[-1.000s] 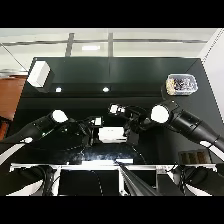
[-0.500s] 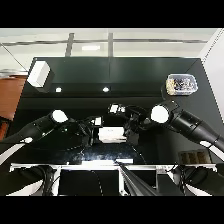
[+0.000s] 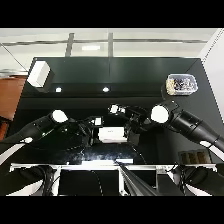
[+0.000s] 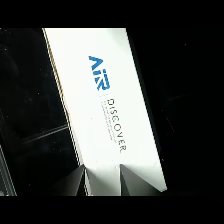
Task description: Fold the box and place the chain.
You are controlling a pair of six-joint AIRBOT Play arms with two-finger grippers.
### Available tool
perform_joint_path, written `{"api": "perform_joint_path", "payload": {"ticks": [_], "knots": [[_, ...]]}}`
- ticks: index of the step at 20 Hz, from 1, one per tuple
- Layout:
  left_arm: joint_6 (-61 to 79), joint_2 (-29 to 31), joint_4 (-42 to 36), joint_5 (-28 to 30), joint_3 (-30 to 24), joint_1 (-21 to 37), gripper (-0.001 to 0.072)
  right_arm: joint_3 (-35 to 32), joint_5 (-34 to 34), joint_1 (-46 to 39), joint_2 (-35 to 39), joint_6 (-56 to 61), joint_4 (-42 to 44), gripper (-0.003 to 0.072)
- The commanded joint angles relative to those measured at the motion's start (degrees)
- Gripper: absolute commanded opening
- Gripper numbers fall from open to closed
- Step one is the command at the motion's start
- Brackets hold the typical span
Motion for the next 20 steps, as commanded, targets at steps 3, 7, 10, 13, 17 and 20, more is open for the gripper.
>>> {"api": "perform_joint_path", "payload": {"ticks": [3,7,10,13,17,20], "knots": [[-0.02,-0.02,0.00,0.02,-0.02,-0.04,0.0491,0.00,0.55,0.00,-0.04,0.26,0.79,0.0279],[-0.02,-0.02,0.00,0.02,-0.02,-0.04,0.0491,0.00,0.50,0.00,-0.04,0.94,0.72,0.0382],[-0.02,-0.02,0.00,0.02,-0.02,-0.04,0.0491,0.00,0.52,0.00,-0.04,0.92,0.72,0.0378],[-0.02,-0.02,0.00,0.02,-0.02,-0.04,0.0491,0.02,-0.09,0.00,-0.02,0.94,0.68,0.0378],[-0.02,-0.02,0.00,0.02,-0.02,-0.04,0.0490,0.04,-0.46,0.00,0.00,1.18,0.70,0.0378],[-0.02,-0.02,0.00,0.02,-0.02,-0.04,0.0491,0.04,-0.22,0.00,0.02,1.20,0.74,0.0308]]}}
